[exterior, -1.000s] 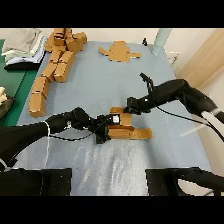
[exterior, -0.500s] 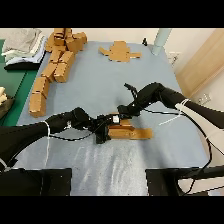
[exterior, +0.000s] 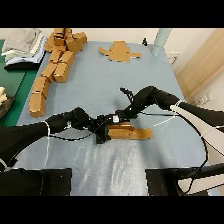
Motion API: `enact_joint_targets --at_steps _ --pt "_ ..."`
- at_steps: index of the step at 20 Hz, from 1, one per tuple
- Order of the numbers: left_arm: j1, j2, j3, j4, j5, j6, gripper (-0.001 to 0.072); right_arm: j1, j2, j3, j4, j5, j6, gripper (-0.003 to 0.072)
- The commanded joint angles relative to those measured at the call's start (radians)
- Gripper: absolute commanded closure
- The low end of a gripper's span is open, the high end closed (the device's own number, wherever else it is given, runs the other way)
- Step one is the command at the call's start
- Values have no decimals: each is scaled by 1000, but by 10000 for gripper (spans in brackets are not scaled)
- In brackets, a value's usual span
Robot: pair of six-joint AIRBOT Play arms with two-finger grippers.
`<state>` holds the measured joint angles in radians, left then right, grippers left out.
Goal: Fold the box.
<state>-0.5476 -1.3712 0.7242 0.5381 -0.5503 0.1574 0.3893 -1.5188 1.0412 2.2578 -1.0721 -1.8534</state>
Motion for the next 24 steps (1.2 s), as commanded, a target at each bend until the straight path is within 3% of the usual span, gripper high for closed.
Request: enact_joint_targets --at_steps 1,7,10,14,18,21,22,23,24 --pt "0 0 0 0 1 2 196 2 -2 -1 -1 2 -6 682" --pt "0 0 0 0 1 2 196 -13 64 28 -8 1 -14 683" --pt "0 0 0 0 1 2 196 -60 196 46 -27 6 -13 683" --pt "0 0 0 0 1 2 196 -72 404 32 -181 -51 31 683" --pt "0 0 0 0 1 2 196 -71 622 -119 -193 -133 24 683" --pt "0 0 0 0 1 2 195 -71 772 -303 -202 -164 -203 676" --pt "0 0 0 0 1 2 195 -71 806 -359 -223 -159 -277 504" --pt "0 0 0 0 1 2 196 -71 822 -402 -248 -146 -369 240" --pt "0 0 0 0 1 2 196 -71 825 -438 -274 -129 -472 86"
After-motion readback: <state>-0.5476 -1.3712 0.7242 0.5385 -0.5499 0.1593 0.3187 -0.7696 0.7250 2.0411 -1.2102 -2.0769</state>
